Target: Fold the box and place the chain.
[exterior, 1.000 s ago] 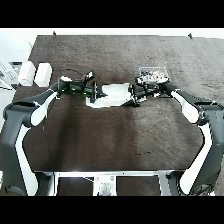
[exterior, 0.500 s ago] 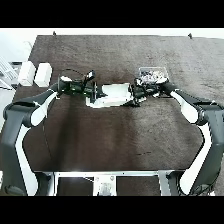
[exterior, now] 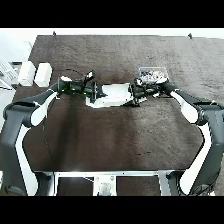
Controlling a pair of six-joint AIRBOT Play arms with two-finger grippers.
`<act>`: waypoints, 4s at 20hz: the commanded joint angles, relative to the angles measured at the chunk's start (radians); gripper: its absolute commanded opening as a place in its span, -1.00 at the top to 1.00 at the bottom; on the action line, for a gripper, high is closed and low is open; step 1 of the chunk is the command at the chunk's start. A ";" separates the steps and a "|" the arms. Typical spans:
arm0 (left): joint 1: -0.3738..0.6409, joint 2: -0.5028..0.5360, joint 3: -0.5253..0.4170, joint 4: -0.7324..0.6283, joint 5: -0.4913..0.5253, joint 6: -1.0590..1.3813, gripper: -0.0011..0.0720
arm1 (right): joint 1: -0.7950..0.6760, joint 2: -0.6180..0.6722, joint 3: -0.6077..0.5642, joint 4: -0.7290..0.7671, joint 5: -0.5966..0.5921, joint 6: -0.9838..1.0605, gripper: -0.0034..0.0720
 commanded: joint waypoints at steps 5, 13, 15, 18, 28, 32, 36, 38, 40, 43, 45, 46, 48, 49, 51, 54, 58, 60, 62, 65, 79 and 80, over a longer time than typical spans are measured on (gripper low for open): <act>0.000 0.000 0.000 0.000 0.000 0.000 0.91 | -0.002 0.001 0.001 0.010 0.006 -0.001 -0.89; 0.000 0.000 0.000 0.000 0.000 0.000 0.91 | -0.008 0.000 0.001 0.011 0.006 -0.031 -0.95; 0.000 0.000 0.000 0.000 0.000 -0.001 0.91 | -0.008 0.000 0.001 0.018 0.006 -0.031 -0.95; 0.000 0.000 0.000 0.000 0.000 -0.007 0.91 | -0.008 0.000 0.001 0.018 0.005 -0.027 -0.95; 0.000 0.000 0.000 0.000 0.000 -0.007 0.91 | -0.005 0.001 0.001 0.019 0.014 -0.027 -0.97; 0.000 0.000 0.000 0.000 0.000 -0.007 0.91 | -0.006 0.000 0.001 0.017 0.030 -0.027 -0.73; 0.000 0.000 0.000 0.000 0.000 -0.007 0.91 | -0.002 0.000 0.001 -0.026 0.034 -0.027 -0.32; 0.000 0.000 0.000 0.000 0.000 -0.007 0.91 | -0.002 0.000 0.001 -0.025 0.033 -0.027 -0.33; 0.000 0.000 0.000 0.000 0.000 -0.007 0.91 | -0.002 0.000 0.001 -0.024 0.031 -0.032 -0.40; 0.000 0.000 0.000 0.000 0.000 -0.007 0.91 | -0.005 0.000 0.001 -0.015 0.023 -0.045 -0.70; 0.000 0.000 0.000 0.000 0.000 -0.008 0.91 | -0.019 0.000 0.001 0.018 0.052 -0.046 -0.76; 0.000 0.000 0.000 0.000 0.000 -0.007 0.91 | -0.027 0.001 0.001 0.040 0.080 -0.046 -0.97; 0.000 0.000 0.000 0.000 0.000 -0.007 0.91 | -0.033 0.000 0.001 0.061 0.110 -0.046 -0.99; 0.000 0.000 0.000 0.000 0.000 -0.007 0.91 | -0.033 0.000 0.001 0.061 0.107 -0.046 -0.99; 0.000 0.000 0.000 0.000 0.000 -0.007 0.91 | -0.032 0.000 0.001 0.060 0.096 -0.046 -0.99; 0.000 0.000 0.000 0.000 0.000 -0.008 0.91 | -0.026 0.000 0.001 0.040 0.066 -0.045 -0.99; 0.000 0.000 0.000 0.000 -0.001 -0.008 0.91 | -0.024 0.000 0.001 0.035 0.045 -0.047 -0.99; 0.000 0.000 0.000 0.000 -0.001 -0.008 0.91 | -0.024 0.000 0.001 0.035 0.039 -0.053 -0.98; 0.000 0.000 0.000 0.000 -0.001 -0.008 0.91 | -0.024 -0.003 0.001 0.035 0.026 -0.056 -0.97; 0.000 0.000 0.000 0.000 -0.002 -0.008 0.91 | -0.013 -0.004 0.001 0.032 0.024 -0.065 -0.97; 0.000 0.000 0.000 0.000 -0.003 -0.008 0.91 | -0.006 -0.006 0.001 0.001 0.013 -0.064 -0.89; 0.000 0.000 0.000 0.000 -0.003 -0.007 0.91 | -0.006 -0.006 0.001 0.001 0.013 -0.064 -0.89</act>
